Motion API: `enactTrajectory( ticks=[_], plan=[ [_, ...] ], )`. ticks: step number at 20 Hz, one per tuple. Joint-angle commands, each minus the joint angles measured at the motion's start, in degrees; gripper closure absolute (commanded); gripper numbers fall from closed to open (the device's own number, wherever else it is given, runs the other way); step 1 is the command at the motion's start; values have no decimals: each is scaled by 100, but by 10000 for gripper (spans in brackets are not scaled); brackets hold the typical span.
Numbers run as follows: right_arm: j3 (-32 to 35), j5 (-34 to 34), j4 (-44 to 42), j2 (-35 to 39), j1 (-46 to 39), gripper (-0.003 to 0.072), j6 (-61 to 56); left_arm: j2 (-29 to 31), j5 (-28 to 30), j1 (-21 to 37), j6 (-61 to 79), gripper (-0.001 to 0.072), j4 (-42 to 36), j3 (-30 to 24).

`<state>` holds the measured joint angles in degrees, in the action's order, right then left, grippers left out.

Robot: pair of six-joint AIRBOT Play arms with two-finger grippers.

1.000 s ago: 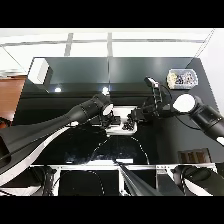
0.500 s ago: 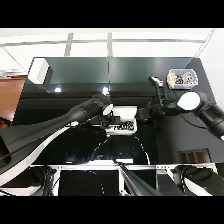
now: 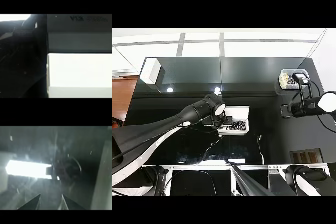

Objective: Fold the box and place the chain.

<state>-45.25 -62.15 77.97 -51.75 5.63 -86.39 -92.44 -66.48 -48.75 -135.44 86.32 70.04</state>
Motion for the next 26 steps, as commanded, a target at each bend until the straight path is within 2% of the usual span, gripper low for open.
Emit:
enactTrajectory(
  ticks=[1, 8, 9, 10, 11, 13, 17, 20, 23, 24, 25, 26],
  plan=[
    [39, 754, -192, 57, 44, 367, -15, -2, -13, 0, 7, 680, 26, 0],
    [39, 529, -155, 57, 92, 366, 11, 37, -50, -15, -87, 663, 66, 35],
    [39, 461, -155, 57, 92, 366, 11, 92, -44, -15, -162, 500, 66, 92],
    [39, 424, -151, 57, 92, 366, 11, 155, -39, -15, -162, 302, 116, 166],
    [39, 413, -151, 57, 92, 366, 9, 225, -98, -15, -153, 246, 216, 260],
    [39, 409, -149, 57, 92, 366, 7, 374, -420, -13, 44, 243, 426, 396],
    [39, 247, -144, 57, 92, 366, 7, 1029, -787, -184, 946, 243, 894, 223],
    [39, 85, -144, 57, 92, 366, 2, 1895, -789, -179, 804, 243, 1580, -420],
    [39, -72, -149, 57, 92, 366, -122, 3029, -391, 400, 728, 243, 1613, -1534],
    [39, -94, -149, 57, 92, 366, -155, 3427, -87, 728, 699, 243, 1445, -1950],
    [39, -105, -149, 57, 92, 366, -173, 3869, 461, 1165, 693, 243, 1051, -2428],
    [39, -103, -153, 57, 92, 366, -179, 4266, 1270, 1652, 981, 243, 326, -2927]
  ],
)
